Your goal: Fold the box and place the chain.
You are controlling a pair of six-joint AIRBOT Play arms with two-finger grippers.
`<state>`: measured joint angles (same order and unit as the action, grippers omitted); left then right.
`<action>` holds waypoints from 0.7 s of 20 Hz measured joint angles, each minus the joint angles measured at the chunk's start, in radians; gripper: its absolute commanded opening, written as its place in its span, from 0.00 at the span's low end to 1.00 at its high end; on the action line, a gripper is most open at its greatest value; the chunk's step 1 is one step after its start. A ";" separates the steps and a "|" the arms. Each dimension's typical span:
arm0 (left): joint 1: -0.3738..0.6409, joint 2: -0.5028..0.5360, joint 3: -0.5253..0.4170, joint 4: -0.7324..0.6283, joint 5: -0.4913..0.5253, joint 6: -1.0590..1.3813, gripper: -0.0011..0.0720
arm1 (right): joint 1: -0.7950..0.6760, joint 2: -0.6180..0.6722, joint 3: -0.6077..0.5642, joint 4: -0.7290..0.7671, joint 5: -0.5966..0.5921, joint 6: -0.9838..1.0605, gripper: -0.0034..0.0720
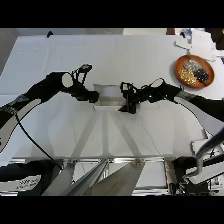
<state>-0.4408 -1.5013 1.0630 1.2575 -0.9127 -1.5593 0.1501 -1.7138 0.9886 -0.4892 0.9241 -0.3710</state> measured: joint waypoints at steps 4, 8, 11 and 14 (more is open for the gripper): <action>-0.042 -0.016 0.021 0.053 -0.015 -0.123 0.54 | 0.000 0.000 0.000 0.000 0.000 0.000 0.53; -0.079 -0.035 0.029 0.119 -0.042 -0.268 0.47 | 0.000 0.000 0.000 0.000 0.000 0.000 0.53; -0.093 -0.053 0.046 0.175 -0.084 -0.354 0.47 | 0.000 0.000 0.000 0.000 0.000 0.000 0.53; -0.109 -0.082 0.080 0.205 -0.127 -0.411 0.47 | 0.000 0.000 0.000 0.000 0.000 0.000 0.53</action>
<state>-0.5503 -1.5833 1.1435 1.4624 -1.0401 -1.9701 0.1501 -1.7138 0.9886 -0.4896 0.9245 -0.3714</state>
